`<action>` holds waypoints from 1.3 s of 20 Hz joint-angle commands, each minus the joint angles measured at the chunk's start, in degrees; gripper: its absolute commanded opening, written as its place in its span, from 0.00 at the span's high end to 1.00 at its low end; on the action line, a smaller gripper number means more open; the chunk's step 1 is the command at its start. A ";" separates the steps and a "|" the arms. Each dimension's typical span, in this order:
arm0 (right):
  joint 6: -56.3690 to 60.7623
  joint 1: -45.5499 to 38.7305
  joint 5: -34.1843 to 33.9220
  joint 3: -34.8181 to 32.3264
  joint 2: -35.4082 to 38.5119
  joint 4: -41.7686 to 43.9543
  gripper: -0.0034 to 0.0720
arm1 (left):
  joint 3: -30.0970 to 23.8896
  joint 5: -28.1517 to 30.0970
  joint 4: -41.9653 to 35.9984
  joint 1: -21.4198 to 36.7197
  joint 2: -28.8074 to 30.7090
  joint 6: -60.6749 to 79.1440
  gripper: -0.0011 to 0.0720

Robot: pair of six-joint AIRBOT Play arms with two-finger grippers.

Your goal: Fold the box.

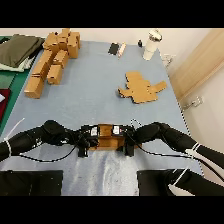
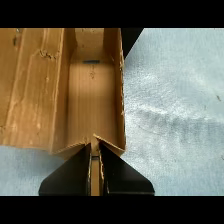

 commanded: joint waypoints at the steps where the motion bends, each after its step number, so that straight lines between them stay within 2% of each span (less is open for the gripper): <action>1: 0.00 0.04 0.00 0.04 -0.04 0.00 0.29 | 0.00 0.24 -2.19 -0.55 -0.68 1.90 0.81; 2: 0.00 0.04 0.00 0.04 -0.04 0.00 0.29 | 0.00 -0.28 -2.21 -0.57 -0.94 1.92 0.44; 3: 0.00 0.04 0.00 0.04 -0.04 0.00 0.29 | 0.00 -0.07 -2.14 -0.76 -1.05 1.88 0.18; 9: 0.00 0.02 0.00 0.04 -0.04 0.00 0.29 | 0.00 0.48 -2.14 -0.87 -1.03 1.07 0.19; 10: 0.00 0.02 0.00 0.04 -0.04 0.00 0.29 | 0.00 0.46 -2.12 -0.87 -0.94 0.15 0.24; 11: 0.00 0.04 0.00 0.04 -0.04 0.00 0.29 | 0.09 0.55 -1.57 -0.83 -0.74 -1.90 0.74; 12: 0.00 0.02 0.00 0.04 -0.04 0.00 0.29 | 0.20 1.07 1.05 -0.74 -0.24 -3.56 0.97; 15: 0.00 0.04 0.00 0.04 -0.04 0.00 0.29 | 0.20 2.51 15.28 -0.46 4.28 -18.97 0.97; 18: 0.00 0.04 0.00 0.04 -0.04 0.00 0.29 | 0.24 -1.97 31.19 1.42 14.08 -42.18 0.97; 20: 0.00 0.02 0.00 0.04 -0.04 0.00 0.29 | 0.24 -4.42 39.06 3.67 23.19 -62.03 0.97; 23: 0.00 0.04 0.00 0.04 -0.04 0.00 0.29 | 0.11 -8.98 55.82 10.75 34.07 -104.89 0.97; 24: 0.00 0.02 0.00 0.04 -0.04 0.00 0.29 | -0.15 -12.96 59.52 13.92 35.60 -114.84 0.97; 26: 0.00 0.04 0.00 0.04 -0.04 0.00 0.29 | -1.66 -19.52 57.46 19.17 35.36 -116.80 0.97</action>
